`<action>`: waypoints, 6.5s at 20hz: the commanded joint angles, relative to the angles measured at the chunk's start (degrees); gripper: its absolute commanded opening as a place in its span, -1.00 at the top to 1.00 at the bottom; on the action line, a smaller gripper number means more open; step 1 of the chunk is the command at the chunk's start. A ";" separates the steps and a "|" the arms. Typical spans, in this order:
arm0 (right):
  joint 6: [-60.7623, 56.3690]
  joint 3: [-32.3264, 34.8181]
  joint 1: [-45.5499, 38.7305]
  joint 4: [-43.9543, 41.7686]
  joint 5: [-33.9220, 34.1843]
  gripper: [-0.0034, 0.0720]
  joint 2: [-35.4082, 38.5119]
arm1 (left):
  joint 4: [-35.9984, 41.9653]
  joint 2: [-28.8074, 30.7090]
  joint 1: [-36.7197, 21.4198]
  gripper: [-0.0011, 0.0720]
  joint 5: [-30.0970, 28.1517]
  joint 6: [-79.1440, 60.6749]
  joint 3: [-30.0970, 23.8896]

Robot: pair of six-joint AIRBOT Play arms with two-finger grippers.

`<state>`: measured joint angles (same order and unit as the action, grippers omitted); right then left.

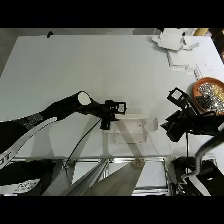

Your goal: Fold the box and place the chain.

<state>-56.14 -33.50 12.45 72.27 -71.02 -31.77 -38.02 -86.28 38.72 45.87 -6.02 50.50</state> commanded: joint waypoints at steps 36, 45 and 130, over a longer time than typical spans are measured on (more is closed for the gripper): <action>28.02 19.39 21.24 3.69 35.63 -0.92 -1.01 | 0.02 0.04 -0.04 0.93 0.00 -0.02 0.04; 45.48 16.90 11.30 -15.87 32.00 -0.92 -7.78 | 0.02 0.04 -0.04 0.93 0.00 -0.02 0.04; 89.05 16.48 -4.00 -46.60 23.74 -0.35 -33.83 | 0.02 0.04 -0.04 0.93 0.00 -0.02 0.04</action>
<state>32.93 -17.04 8.38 25.71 -47.24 -65.58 -37.98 -86.26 38.70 45.89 -6.04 50.50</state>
